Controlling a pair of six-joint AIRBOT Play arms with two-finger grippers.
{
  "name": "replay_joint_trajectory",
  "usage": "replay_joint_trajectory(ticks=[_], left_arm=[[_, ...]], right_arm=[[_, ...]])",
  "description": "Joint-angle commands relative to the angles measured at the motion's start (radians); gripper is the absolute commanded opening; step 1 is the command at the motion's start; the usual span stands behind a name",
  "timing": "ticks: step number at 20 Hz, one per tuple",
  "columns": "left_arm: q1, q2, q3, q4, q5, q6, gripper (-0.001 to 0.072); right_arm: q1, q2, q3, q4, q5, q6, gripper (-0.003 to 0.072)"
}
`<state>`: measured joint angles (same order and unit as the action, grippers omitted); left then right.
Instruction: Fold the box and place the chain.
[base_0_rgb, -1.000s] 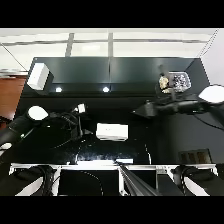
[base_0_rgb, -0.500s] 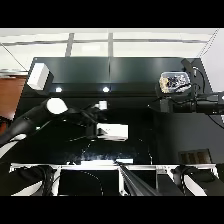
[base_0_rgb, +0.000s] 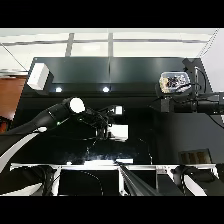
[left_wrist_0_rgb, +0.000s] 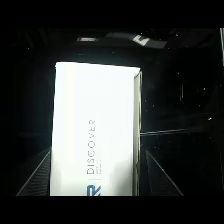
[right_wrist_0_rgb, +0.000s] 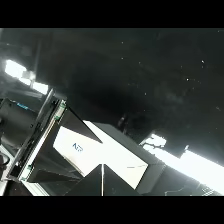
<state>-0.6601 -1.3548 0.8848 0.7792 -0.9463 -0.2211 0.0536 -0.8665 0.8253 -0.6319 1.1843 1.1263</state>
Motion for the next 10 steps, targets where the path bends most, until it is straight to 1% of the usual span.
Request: replay_joint_trajectory(ticks=[1,5,9,10], left_arm=[[-0.004,-0.008,0.003,0.003,-0.004,0.001,0.071],[-0.01,-0.016,0.001,0.008,-0.004,0.001,0.0711],[-0.024,-0.069,0.001,0.028,0.0,0.01,0.0711],[-0.029,-0.084,0.001,0.028,0.015,0.01,0.0711]], right_arm=[[-0.001,0.001,0.001,-0.002,-0.007,0.0,0.0015],[-0.001,0.001,0.001,-0.002,-0.009,0.0,0.0015],[-0.001,0.001,0.001,-0.002,-0.021,0.0,0.0016],[-0.001,0.001,0.001,-0.002,-0.023,0.0,0.0015]])
